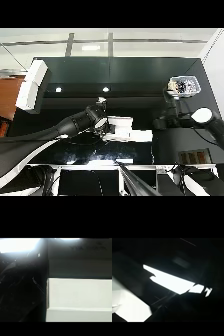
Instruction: Fold the box and place the chain.
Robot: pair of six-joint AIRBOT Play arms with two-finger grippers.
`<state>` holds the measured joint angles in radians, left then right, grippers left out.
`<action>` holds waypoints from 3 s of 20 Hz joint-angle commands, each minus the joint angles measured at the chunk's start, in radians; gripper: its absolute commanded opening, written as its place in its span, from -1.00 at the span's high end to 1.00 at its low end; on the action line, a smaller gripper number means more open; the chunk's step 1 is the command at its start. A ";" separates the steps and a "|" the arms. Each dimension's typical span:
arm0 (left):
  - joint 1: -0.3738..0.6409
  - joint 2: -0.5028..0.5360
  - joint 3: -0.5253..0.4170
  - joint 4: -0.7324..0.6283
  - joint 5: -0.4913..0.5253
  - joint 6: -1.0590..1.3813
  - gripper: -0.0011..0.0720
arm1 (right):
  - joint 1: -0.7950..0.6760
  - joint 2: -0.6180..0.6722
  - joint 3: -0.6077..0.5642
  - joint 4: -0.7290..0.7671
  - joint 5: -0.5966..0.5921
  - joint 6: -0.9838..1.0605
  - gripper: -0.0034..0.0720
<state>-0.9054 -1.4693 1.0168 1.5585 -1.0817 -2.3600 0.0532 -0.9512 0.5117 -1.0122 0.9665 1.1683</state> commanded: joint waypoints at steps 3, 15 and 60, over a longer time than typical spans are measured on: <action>0.000 0.000 0.000 0.000 0.000 0.000 0.90 | -0.160 -0.007 -0.093 0.039 0.192 0.359 0.86; 0.000 0.000 0.000 0.000 -0.001 0.000 0.90 | 0.112 -0.171 -0.082 0.394 0.027 0.210 -0.29; 0.000 0.000 0.000 0.000 -0.005 0.000 0.90 | 0.761 -0.342 0.342 -0.438 0.070 1.159 0.30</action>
<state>-0.9054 -1.4693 1.0168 1.5612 -1.0893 -2.3600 0.7990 -1.2644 0.8322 -1.4067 0.9920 2.2822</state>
